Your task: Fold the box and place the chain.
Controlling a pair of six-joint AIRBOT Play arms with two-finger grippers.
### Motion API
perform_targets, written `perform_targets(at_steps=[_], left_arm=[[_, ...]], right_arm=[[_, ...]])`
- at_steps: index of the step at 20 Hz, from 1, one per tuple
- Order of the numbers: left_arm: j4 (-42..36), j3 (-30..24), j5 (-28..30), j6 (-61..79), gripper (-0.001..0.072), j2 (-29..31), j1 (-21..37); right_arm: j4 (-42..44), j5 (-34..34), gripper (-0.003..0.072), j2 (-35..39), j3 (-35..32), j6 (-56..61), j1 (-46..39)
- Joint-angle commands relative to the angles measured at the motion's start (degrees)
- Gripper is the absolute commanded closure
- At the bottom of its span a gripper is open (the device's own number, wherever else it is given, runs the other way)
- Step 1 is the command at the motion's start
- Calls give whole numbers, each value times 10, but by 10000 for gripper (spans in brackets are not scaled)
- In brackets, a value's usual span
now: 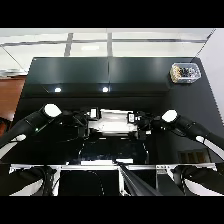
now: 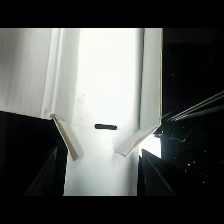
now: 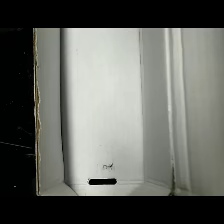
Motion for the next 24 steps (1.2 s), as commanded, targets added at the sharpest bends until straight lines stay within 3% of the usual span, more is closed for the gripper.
perform_targets(at_steps=[1,2,4,5,11,16,24], left_arm=[[-29,0,-1,2,235,-8,0],[-29,0,-3,2,244,-8,-1],[-31,0,-16,3,429,-8,-6],[-30,0,-16,2,439,-8,-12],[-48,0,32,2,439,-11,-56],[-50,0,52,-7,439,-11,-58],[-120,0,66,-7,439,-33,-65]], right_arm=[[0,0,506,0,0,0,0],[0,0,506,0,0,0,0],[0,0,506,0,0,0,0],[0,0,506,0,0,0,0],[0,0,506,0,0,0,0],[0,0,506,0,0,0,0],[0,0,506,0,0,0,0]])
